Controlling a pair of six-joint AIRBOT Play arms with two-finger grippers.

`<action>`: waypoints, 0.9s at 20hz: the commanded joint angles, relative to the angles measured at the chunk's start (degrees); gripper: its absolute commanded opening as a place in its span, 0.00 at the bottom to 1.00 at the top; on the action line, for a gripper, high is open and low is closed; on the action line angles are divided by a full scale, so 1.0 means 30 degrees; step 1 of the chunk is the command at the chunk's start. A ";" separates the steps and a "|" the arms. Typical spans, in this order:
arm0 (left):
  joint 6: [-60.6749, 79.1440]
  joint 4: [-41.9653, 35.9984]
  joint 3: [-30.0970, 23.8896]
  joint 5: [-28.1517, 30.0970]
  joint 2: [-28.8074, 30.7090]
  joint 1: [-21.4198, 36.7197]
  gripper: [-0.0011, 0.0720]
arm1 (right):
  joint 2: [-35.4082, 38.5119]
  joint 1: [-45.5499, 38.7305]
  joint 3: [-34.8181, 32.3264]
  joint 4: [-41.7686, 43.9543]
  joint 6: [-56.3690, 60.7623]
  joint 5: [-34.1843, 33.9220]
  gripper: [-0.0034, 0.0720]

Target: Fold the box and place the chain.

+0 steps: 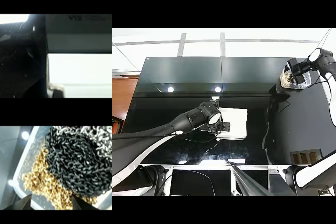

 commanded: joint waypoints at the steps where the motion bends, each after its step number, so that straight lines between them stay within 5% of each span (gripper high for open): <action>1: 0.0000 0.0015 0.0007 0.0007 0.0000 0.0029 0.05 | -0.0335 0.0007 0.0007 0.0036 0.0131 -0.0080 0.77; 4: 0.0000 0.0022 0.0007 0.0015 0.0000 0.0036 0.05 | -0.0364 -0.0007 0.0007 -0.0138 -0.0124 -0.0372 0.76; 5: 0.0000 0.0022 0.0007 0.0007 0.0000 0.0036 0.05 | -0.0364 -0.0007 0.0007 -0.0109 -0.0787 -0.0357 0.59; 6: 0.0000 0.0022 0.0007 0.0015 0.0000 0.0036 0.05 | -0.0364 -0.0007 0.0007 -0.0066 -0.1428 -0.0277 0.59; 7: 0.0000 0.0022 0.0007 0.0015 0.0000 0.0036 0.05 | -0.0342 -0.0007 0.0029 0.0029 -0.2222 -0.0044 0.24; 8: 0.0000 0.0022 0.0007 0.0015 0.0000 0.0036 0.05 | -0.0240 -0.0058 0.0036 0.0342 -0.3512 0.0175 0.07; 12: 0.0000 0.0015 0.0007 0.0015 0.0000 0.0036 0.06 | 0.1297 -0.0546 0.0044 0.0663 -0.7031 0.0947 0.06; 18: 0.0000 0.0015 0.0007 0.0029 0.0000 0.0036 0.05 | 0.7176 -0.1297 0.0044 0.0641 -1.4440 0.1588 0.05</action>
